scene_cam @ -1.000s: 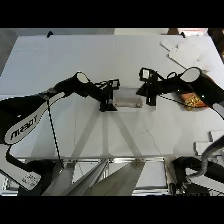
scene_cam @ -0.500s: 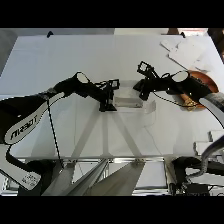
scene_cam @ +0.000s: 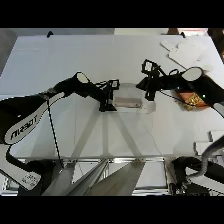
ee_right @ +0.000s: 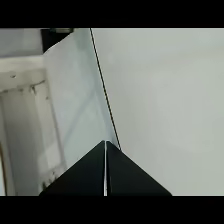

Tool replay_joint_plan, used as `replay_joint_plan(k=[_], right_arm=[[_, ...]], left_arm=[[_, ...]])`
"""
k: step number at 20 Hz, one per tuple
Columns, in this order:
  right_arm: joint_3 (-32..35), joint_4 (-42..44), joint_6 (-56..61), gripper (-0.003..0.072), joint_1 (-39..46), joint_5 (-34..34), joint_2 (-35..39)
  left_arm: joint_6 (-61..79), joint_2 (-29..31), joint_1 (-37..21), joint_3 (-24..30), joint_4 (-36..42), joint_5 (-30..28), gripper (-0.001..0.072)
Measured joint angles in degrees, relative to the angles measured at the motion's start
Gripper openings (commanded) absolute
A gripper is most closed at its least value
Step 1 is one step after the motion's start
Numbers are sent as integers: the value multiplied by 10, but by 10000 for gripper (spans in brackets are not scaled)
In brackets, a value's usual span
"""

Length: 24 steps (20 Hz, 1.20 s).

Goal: Fold the box and place the chain.

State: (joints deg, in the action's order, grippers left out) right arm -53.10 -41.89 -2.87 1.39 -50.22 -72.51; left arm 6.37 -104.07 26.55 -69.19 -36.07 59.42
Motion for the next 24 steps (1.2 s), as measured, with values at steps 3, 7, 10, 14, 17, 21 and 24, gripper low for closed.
replay_joint_plan(k=[3, 7, 10, 14, 17, 21, 24], right_arm=[[3, -37, 0, 18, 28, -73, 24], [39, -87, -7, 450, 43, -92, 35], [77, -102, -47, 279, 38, -65, 36], [100, -108, -91, 281, 19, -31, 24], [106, -106, -104, 254, 2, -3, 4], [108, -103, -110, 173, -19, 23, -15], [109, -88, -112, 27, -27, 41, -20]], left_arm=[[0, 0, 0, 0, 0, 0, 335], [0, 0, 0, 0, 0, 0, 335], [-1, 0, 0, 0, 0, 0, 335], [-1, 0, 0, 0, 0, 0, 335], [-1, 0, 0, 0, 0, 0, 335], [-1, 0, 0, 0, 1, 0, 335], [-1, 0, 0, 0, 1, 0, 335]])
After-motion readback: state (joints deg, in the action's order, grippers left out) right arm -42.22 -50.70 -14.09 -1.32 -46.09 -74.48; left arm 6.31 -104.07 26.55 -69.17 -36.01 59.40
